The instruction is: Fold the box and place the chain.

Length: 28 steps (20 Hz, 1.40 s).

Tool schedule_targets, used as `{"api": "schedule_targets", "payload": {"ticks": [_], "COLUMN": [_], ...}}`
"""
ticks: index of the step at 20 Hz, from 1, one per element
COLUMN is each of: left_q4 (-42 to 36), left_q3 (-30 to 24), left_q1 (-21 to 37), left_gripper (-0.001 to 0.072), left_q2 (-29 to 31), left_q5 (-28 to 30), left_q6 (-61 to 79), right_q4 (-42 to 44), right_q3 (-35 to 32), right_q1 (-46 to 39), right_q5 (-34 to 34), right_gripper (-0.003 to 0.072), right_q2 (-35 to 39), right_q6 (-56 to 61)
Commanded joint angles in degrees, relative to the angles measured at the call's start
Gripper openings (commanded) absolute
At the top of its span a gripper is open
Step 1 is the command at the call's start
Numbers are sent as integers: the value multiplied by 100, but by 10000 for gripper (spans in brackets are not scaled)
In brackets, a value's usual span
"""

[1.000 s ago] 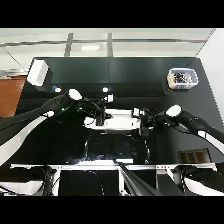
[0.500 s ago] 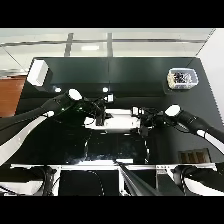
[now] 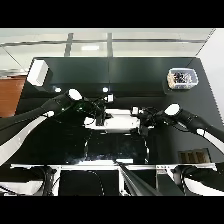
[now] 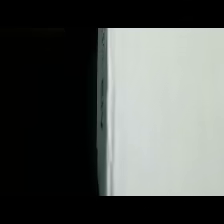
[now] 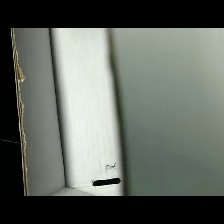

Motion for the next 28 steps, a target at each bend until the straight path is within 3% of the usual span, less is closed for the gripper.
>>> {"api": "schedule_targets", "payload": {"ticks": [1,3,28], "left_q4": [2,2,2], "left_q3": [0,0,0], "left_q1": [0,0,2], "left_gripper": [26,26,26], "left_q2": [-2,-2,-2], "left_q5": [7,9,20], "left_q6": [2,2,4], "right_q4": [-50,-63,-42], "right_q3": [11,11,188], "right_q1": [7,7,-131], "right_q5": [50,52,262], "right_gripper": [696,656,656], "right_q2": [-15,-15,-79], "right_q6": [7,9,133]}}
